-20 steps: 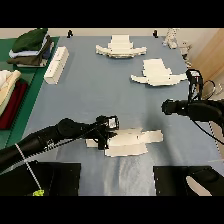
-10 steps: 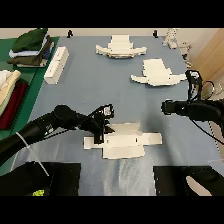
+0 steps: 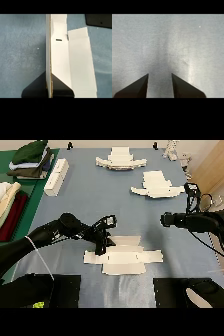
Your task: Fold the box.
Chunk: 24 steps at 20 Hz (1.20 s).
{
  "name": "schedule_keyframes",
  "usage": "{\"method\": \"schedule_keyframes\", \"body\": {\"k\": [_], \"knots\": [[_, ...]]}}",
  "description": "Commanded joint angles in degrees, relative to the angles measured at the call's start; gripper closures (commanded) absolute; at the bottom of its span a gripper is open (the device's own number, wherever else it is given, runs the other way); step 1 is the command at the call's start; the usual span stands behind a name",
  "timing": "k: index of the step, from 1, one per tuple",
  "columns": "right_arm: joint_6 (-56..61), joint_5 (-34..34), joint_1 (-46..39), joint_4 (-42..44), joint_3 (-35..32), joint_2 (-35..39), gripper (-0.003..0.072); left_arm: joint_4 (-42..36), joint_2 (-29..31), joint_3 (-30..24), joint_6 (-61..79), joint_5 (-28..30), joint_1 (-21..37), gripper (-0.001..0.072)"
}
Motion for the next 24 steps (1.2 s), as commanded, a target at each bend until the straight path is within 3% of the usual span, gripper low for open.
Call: {"method": "schedule_keyframes", "body": {"k": [1,13,14,16,17,20,24], "knots": [[0.0,-0.1,0.0,0.7,0.0,0.0,0.0247,0.0,-1.6,0.1,-1.3,-2.1,0.0,0.0694],[0.0,-4.3,0.0,2.1,0.0,0.0,0.0256,0.0,-1.6,0.1,-1.3,-7.4,0.0,0.0694],[0.0,-5.3,0.0,3.7,0.0,0.0,0.033,0.0,-1.6,0.1,-1.3,-7.4,0.0,0.0694],[-1.3,-8.0,0.0,8.7,0.0,0.0,0.0591,0.0,-1.6,0.1,-2.6,-7.4,0.0,0.0694],[-3.6,-9.1,0.0,11.9,0.0,0.0,0.0686,0.0,-1.6,0.1,-2.6,-7.4,0.0,0.0694],[-8.2,-12.4,1.9,18.5,0.0,0.1,0.0686,0.0,-1.6,0.1,-2.6,-7.4,0.0,0.0694],[-3.5,-15.5,12.6,18.5,0.0,2.5,0.0687,0.0,-1.6,0.1,-2.6,-7.4,0.0,0.0694]]}}
